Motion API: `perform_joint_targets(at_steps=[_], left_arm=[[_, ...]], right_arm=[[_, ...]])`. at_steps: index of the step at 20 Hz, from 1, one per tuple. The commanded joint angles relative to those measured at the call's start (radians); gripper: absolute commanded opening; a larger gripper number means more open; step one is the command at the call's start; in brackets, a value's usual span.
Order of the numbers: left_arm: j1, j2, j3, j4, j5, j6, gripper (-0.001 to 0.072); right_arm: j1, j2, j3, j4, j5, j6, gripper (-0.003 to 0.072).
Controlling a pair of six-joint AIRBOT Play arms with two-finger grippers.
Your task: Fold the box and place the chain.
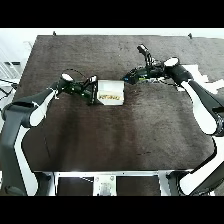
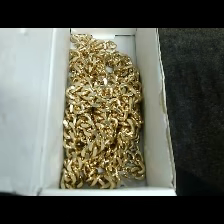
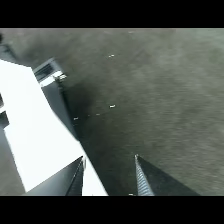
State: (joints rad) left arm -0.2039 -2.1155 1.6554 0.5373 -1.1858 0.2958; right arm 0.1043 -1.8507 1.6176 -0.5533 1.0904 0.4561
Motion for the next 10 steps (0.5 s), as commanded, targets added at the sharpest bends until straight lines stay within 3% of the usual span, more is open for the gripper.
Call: perform_joint_targets(at_steps=[1,10], left_arm=[[0.000,0.000,0.000,0.000,0.000,0.000,0.0298],[0.000,0.000,0.000,0.000,0.000,0.000,0.0297]], right_arm=[[0.020,-0.003,0.004,-0.026,0.052,-0.004,0.0374],[0.117,-0.001,0.058,-0.121,0.090,-0.004,0.0413]])
